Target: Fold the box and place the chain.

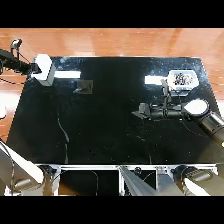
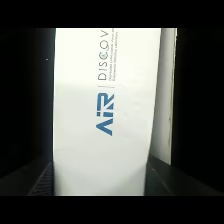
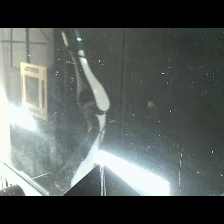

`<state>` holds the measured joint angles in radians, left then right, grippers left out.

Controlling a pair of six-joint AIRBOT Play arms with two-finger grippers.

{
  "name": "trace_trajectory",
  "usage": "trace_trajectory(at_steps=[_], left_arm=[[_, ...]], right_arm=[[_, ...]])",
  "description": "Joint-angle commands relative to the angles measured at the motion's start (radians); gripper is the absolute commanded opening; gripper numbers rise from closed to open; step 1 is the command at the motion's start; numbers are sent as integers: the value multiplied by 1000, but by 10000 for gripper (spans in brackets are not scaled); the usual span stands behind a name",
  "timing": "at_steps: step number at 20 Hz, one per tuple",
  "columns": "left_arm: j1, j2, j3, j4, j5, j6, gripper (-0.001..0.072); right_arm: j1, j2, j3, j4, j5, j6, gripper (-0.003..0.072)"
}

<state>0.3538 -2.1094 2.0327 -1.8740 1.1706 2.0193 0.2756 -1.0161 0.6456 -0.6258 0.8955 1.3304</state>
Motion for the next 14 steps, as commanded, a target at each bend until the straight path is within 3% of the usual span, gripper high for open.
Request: trace_trajectory(at_steps=[1,14], left_arm=[[-7,0,5,4,-2,-9,640],[-18,63,11,-23,9,-13,641]], right_arm=[[0,0,0,0,2,-2,35],[0,0,0,-3,2,-2,35]])
